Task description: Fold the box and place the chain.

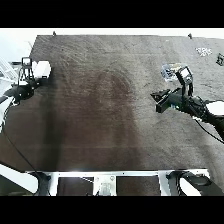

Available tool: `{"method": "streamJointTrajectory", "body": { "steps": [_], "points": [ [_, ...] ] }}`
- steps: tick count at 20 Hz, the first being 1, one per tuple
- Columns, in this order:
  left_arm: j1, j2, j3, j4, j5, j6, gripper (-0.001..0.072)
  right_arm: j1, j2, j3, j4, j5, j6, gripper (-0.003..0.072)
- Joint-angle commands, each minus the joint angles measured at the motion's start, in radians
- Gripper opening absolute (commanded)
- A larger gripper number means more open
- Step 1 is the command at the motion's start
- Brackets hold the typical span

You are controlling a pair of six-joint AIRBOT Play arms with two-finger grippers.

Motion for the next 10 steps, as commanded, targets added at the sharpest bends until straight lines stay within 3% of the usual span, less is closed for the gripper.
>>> {"method": "streamJointTrajectory", "body": {
  "steps": [1, 3, 4, 5, 6, 7, 8, 9, 10],
  "points": [
    [0.006, -0.007, -0.003, -0.002, 0.002, -0.049, 0.0024, 0.000, 0.000, 0.000, 0.005, 0.001, 0.000, 0.0015],
    [0.006, -0.015, -0.003, -0.002, -0.017, -0.049, 0.0027, 0.000, 0.000, 0.000, 0.005, 0.000, 0.000, 0.0015],
    [0.006, -0.020, -0.003, -0.002, -0.016, -0.050, 0.0265, 0.000, 0.000, 0.000, 0.005, 0.000, 0.000, 0.0015],
    [0.006, -0.026, -0.001, -0.003, -0.012, -0.058, 0.0621, 0.000, 0.000, 0.000, 0.005, 0.000, 0.000, 0.0015],
    [0.006, -0.031, 0.003, -0.003, -0.007, -0.060, 0.0719, 0.000, 0.000, 0.000, 0.005, 0.000, 0.000, 0.0015],
    [0.006, -0.031, 0.005, -0.002, -0.011, -0.057, 0.0720, 0.000, 0.000, 0.000, 0.005, 0.000, 0.000, 0.0017],
    [0.006, -0.031, 0.006, 0.002, -0.010, -0.043, 0.0720, 0.000, 0.000, 0.000, 0.005, 0.000, 0.000, 0.0086],
    [0.006, -0.031, 0.008, 0.002, -0.011, -0.032, 0.0720, 0.000, 0.000, 0.000, 0.005, 0.000, 0.000, 0.0236],
    [0.006, -0.028, 0.010, 0.003, -0.013, -0.010, 0.0720, 0.000, 0.000, 0.000, 0.005, 0.001, 0.000, 0.0315]
  ]
}}
